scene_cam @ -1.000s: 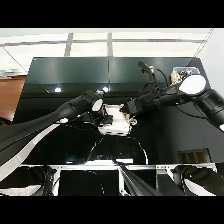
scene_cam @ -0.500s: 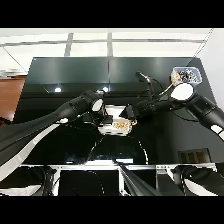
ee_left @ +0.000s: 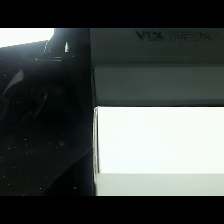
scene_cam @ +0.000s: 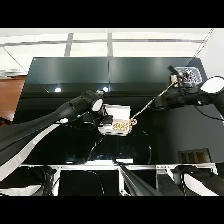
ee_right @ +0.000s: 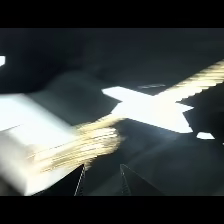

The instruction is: Fold the box and place the chain.

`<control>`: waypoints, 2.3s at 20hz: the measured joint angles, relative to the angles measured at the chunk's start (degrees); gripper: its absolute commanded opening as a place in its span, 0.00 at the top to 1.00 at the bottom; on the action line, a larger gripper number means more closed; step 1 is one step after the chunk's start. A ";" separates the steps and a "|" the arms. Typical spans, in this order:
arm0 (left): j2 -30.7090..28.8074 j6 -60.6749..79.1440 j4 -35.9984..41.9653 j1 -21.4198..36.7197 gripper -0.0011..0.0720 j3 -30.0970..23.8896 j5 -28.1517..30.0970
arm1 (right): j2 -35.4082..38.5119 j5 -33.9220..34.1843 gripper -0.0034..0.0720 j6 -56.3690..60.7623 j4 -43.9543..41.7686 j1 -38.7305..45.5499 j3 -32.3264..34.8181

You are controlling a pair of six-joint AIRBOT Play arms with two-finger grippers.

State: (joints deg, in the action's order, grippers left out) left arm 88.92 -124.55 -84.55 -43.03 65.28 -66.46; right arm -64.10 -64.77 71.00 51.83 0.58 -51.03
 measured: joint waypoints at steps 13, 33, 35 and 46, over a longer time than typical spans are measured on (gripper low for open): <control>0.00 0.00 0.00 0.00 0.94 0.00 0.00 | -8.96 21.27 0.07 21.68 22.38 6.69 -0.76; 0.00 0.00 0.00 0.00 0.94 0.00 0.02 | -30.77 29.88 0.07 26.25 9.75 9.73 -18.29; 0.00 0.00 -0.02 0.00 0.94 0.00 0.04 | -32.15 30.47 0.07 26.84 9.66 9.77 -19.56; 0.00 0.00 0.00 0.00 0.94 0.00 0.33 | -31.08 20.06 0.94 27.08 9.38 9.90 -21.03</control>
State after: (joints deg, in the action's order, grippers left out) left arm 88.92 -124.55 -84.55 -43.03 65.28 -66.13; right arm -95.18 -44.71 98.08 61.21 10.48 -72.05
